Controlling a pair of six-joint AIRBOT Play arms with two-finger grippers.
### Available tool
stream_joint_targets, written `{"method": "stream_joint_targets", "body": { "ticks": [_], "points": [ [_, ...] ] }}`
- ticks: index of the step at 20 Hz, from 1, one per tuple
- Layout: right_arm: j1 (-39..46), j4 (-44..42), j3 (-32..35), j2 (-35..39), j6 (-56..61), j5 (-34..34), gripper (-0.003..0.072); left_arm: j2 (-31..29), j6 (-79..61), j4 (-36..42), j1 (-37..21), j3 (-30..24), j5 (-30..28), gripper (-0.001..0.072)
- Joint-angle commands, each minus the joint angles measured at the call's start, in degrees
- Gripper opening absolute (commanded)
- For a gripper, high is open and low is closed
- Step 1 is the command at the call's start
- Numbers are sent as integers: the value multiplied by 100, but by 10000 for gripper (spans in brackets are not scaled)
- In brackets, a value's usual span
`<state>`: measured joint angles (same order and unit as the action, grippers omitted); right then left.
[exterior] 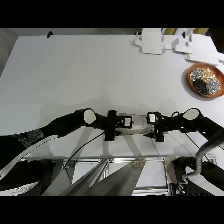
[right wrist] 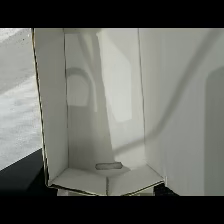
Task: Fold the box and place the chain.
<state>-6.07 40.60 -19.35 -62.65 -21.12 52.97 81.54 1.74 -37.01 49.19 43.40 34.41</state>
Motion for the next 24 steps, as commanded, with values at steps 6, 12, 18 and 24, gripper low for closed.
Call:
{"method": "stream_joint_targets", "body": {
  "ticks": [6,12,18,24],
  "points": [
    [-4,-11,0,2,22,2,463,-966,2605,-1021,-448,4,1346,-1],
    [-4,-11,0,2,22,0,463,-1856,6653,-2059,-1191,4,2433,5],
    [-4,-11,0,2,22,0,463,-1950,8284,-2413,-1685,-186,2269,5],
    [-4,-11,0,2,22,0,463,-1425,8741,-1561,-1650,-732,1617,6]
  ]
}}
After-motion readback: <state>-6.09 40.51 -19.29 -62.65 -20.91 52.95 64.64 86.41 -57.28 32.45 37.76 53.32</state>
